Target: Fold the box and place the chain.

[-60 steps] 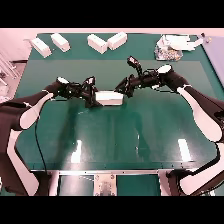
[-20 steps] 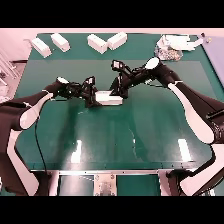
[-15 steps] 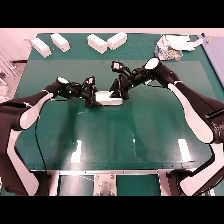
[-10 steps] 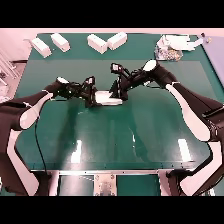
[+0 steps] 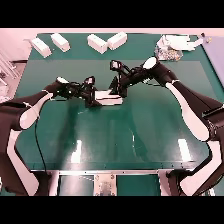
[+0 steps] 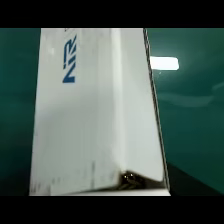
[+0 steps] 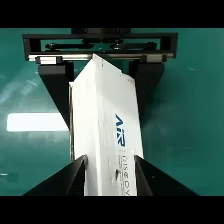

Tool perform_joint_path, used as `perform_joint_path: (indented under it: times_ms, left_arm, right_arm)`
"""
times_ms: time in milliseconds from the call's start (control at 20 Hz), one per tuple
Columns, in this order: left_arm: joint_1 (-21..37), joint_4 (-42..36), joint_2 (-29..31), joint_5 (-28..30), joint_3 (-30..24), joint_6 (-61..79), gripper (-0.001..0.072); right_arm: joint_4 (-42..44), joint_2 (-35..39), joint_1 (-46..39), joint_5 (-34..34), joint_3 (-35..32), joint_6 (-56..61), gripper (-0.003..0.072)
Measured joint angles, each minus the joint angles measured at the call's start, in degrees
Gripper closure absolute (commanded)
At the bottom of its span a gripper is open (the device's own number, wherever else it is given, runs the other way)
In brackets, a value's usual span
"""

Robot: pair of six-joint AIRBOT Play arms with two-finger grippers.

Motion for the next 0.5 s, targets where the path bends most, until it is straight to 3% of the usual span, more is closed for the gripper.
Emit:
perform_joint_path:
  times_ms: [500]
  left_arm:
    - [0.0,-0.02,0.0,0.0,0.0,0.07,0.0196]
  right_arm:
    - [-0.44,-1.18,0.02,-0.35,0.52,0.13,0.0335]
